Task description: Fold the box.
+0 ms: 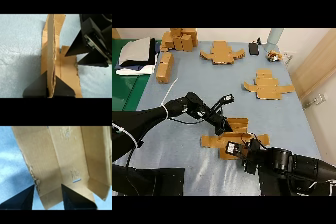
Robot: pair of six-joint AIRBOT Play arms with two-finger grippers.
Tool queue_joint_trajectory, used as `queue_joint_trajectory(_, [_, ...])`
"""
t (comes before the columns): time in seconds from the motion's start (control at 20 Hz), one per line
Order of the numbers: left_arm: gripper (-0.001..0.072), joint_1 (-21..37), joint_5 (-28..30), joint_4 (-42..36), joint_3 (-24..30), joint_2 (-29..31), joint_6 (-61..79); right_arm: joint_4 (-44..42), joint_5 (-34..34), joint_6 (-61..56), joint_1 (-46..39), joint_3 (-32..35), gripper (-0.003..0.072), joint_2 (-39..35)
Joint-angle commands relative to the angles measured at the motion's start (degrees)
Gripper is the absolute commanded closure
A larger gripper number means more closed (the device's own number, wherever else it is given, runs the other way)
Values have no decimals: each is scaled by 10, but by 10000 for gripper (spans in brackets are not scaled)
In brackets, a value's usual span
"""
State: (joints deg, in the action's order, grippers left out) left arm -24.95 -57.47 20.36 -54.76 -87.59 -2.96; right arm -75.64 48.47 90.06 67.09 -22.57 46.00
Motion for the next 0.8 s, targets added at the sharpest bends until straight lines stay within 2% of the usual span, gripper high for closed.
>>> queue_joint_trajectory(0.0, [694,0,0,0,0,0,0,38,0,-10,0,0,161,1])
queue_joint_trajectory(0.45, [694,0,0,0,0,0,0,106,-2,-127,0,-27,161,1])
queue_joint_trajectory(0.7, [694,0,0,0,-1,0,0,101,-8,-142,0,-28,159,1])
queue_joint_trajectory(0.75, [694,0,0,0,0,0,0,101,-12,-142,0,-28,95,1])
